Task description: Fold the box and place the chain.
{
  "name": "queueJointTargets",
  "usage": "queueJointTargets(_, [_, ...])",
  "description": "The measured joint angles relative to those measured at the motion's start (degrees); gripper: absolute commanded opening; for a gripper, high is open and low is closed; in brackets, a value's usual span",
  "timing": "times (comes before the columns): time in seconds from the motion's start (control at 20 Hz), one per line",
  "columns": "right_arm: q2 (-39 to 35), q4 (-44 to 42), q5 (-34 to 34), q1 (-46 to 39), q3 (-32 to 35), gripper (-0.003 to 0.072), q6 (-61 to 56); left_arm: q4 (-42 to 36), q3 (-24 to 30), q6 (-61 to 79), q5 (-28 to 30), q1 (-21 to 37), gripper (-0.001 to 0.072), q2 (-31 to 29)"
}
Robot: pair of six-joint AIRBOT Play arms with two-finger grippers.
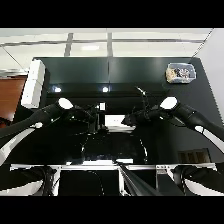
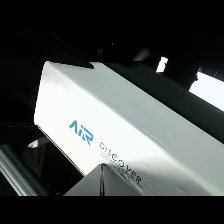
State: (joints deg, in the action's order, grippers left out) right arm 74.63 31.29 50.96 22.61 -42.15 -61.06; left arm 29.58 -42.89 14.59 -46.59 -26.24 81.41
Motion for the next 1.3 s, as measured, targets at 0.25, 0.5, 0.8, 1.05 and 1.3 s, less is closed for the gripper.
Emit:
queueJointTargets(0.25, [-6.86,2.97,5.46,-5.77,-3.48,0.0017,2.16,0.09,-0.48,-0.11,0.09,0.00,0.0511,-0.09])
queueJointTargets(0.5, [-17.25,12.55,14.38,-18.56,-5.03,0.0017,-0.33,2.75,-3.21,-4.83,-2.36,0.22,0.0716,-3.39])
queueJointTargets(0.8, [-21.38,20.41,19.50,-27.47,-4.42,0.0016,-3.15,8.70,-12.98,-21.07,-9.79,-2.99,0.0713,-3.89])
queueJointTargets(1.05, [-21.97,20.41,17.31,-28.83,-3.56,0.0017,-3.61,9.90,-23.43,-30.01,-7.87,-8.15,0.0713,5.62])
queueJointTargets(1.3, [-22.03,20.68,16.52,-29.11,-3.41,0.0017,-3.56,11.65,-30.97,-39.43,-14.75,-9.94,0.0714,13.94])
